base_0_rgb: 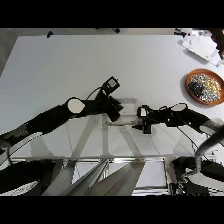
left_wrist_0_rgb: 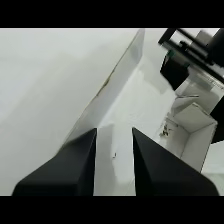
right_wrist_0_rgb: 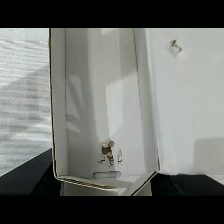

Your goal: Fold the box and place the chain.

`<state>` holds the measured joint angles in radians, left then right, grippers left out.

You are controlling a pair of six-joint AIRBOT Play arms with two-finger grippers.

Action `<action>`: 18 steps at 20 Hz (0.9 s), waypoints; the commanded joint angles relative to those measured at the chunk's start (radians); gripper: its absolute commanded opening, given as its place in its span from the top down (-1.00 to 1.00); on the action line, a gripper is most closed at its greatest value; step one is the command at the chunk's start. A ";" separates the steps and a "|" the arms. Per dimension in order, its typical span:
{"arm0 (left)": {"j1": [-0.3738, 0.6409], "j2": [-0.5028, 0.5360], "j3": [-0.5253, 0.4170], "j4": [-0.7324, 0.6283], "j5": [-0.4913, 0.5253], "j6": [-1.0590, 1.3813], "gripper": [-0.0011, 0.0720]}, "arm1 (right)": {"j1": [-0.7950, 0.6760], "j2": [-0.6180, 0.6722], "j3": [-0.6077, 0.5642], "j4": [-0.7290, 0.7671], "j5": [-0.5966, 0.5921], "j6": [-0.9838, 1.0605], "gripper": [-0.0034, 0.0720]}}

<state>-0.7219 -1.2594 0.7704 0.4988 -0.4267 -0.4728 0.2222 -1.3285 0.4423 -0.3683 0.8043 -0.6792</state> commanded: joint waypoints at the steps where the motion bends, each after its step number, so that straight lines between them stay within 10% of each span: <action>1: 0.064 0.132 0.001 0.158 -0.098 -0.055 0.28 | 0.000 0.001 0.000 0.001 0.000 0.001 -0.26; 9: 0.220 0.274 0.000 0.545 -0.555 -0.197 0.27 | 0.000 0.001 0.000 0.002 0.000 0.000 -0.26; 18: 0.203 0.121 -0.047 0.432 -0.484 0.001 0.27 | 0.000 0.001 0.000 0.002 0.000 0.001 -0.26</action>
<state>-0.5171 -1.0996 0.7441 0.9424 -0.9352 -0.5182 0.2222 -1.3285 0.4423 -0.3672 0.8043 -0.6788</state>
